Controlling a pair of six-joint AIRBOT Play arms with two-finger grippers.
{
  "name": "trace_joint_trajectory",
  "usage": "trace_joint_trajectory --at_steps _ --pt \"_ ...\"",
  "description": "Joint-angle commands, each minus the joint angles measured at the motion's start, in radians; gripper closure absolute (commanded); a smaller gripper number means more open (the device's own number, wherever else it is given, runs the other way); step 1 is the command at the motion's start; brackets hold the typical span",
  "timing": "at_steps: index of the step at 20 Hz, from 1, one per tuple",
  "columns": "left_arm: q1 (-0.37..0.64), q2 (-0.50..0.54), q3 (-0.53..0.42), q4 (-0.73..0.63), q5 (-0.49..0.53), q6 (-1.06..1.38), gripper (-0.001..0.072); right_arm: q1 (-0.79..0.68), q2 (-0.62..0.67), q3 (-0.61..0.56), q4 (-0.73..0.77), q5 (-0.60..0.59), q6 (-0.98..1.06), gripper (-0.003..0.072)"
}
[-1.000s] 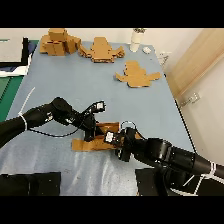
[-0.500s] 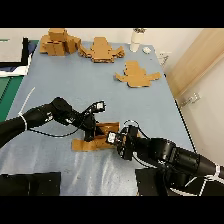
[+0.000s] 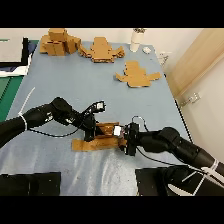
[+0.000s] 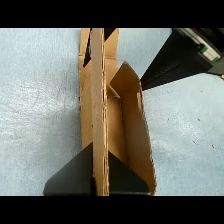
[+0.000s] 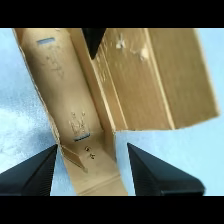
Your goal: Fold the box.
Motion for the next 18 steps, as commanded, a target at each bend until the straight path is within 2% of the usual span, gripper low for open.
trace_joint_trajectory --at_steps 1,7,12,18 --pt "0.000 0.001 0.000 0.000 0.000 0.000 0.0698 -0.135 -0.072 0.026 0.306 -0.045 -0.401 -0.0034" --pt "0.000 0.001 0.000 0.000 0.000 0.000 0.0698 -0.138 -0.213 0.076 0.334 -0.080 -0.476 -0.0034" --pt "0.000 0.001 0.000 0.000 0.000 0.000 0.0698 -0.138 -0.212 0.076 0.306 -0.078 -0.393 -0.0030" --pt "0.000 0.001 0.000 0.000 0.000 0.000 0.0698 -0.138 -0.211 0.075 0.298 -0.084 -0.386 -0.0026"
